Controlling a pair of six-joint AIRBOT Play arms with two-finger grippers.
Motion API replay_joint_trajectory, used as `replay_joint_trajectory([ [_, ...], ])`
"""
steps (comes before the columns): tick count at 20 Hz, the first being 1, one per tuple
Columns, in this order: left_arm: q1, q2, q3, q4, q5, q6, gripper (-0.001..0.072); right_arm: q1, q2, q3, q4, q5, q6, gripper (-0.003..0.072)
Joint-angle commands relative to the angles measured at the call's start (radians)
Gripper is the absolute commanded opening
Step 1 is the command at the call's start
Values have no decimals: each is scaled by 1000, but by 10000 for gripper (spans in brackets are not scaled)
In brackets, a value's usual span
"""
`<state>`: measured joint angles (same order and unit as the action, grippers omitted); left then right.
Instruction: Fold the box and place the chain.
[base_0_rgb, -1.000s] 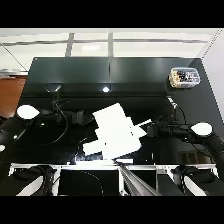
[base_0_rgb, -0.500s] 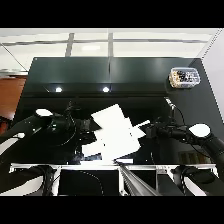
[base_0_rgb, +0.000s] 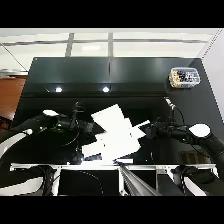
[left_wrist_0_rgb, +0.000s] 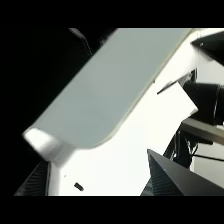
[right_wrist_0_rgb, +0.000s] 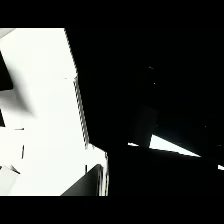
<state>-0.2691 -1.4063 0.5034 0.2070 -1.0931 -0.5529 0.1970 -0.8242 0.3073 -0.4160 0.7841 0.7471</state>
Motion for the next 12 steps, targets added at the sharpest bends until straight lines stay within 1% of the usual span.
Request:
replay_joint_trajectory([
  [1, -55, -37, 37, 2, -26, 52, 696, 0, 1, 0, 0, 1, 0, 44],
  [4, -56, -74, 76, 80, -73, 52, 659, 0, 1, 0, 0, 1, 1, 43],
  [5, -58, -84, 88, 103, -83, 52, 573, 0, 1, 0, 0, 1, 0, 43],
  [6, -63, -93, 100, 116, -89, 52, 504, 0, 1, 0, 0, 1, 1, 43],
  [7, -68, -99, 112, 129, -100, 53, 477, 0, 1, 0, 0, 1, 1, 43],
  [10, -82, -105, 141, 192, -143, 77, 476, 0, 1, 0, 0, 1, 1, 43],
  [12, -92, -105, 146, 212, -146, 78, 468, 0, 1, 0, 0, 1, 0, 43],
])
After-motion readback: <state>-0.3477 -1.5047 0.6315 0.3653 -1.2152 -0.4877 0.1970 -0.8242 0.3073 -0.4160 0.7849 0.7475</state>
